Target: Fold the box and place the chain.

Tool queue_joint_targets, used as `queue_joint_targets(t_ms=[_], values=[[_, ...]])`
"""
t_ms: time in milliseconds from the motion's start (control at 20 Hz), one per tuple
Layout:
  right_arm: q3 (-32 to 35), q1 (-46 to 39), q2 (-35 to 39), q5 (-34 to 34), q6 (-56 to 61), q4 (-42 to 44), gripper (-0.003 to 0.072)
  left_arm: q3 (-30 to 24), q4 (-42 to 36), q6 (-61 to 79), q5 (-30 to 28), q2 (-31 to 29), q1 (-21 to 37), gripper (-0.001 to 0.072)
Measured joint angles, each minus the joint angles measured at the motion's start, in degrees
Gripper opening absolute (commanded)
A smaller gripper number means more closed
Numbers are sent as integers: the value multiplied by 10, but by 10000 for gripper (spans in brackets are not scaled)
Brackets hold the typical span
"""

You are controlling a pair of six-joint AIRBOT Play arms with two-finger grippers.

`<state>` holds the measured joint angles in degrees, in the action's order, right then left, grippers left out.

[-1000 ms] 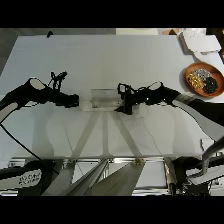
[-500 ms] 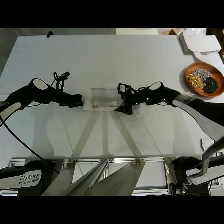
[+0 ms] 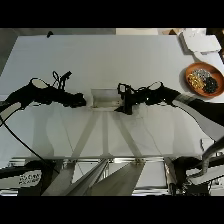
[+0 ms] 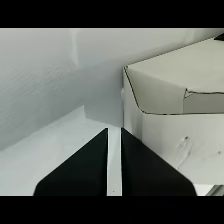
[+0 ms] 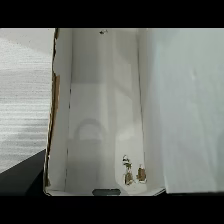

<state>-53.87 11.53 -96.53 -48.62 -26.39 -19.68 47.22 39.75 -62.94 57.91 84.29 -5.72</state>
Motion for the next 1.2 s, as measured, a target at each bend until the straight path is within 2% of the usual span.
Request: queue_joint_targets(t_ms=[550,950,1000,1200], values=[[0,0,0,0,0,0,518,0,-91,47,2,0,0,175],[0,0,0,1,0,0,518,0,-104,53,0,0,1,171],[0,0,0,1,0,0,518,0,-104,53,0,0,2,132],[0,0,0,-1,0,0,518,0,-105,53,2,0,19,135]])
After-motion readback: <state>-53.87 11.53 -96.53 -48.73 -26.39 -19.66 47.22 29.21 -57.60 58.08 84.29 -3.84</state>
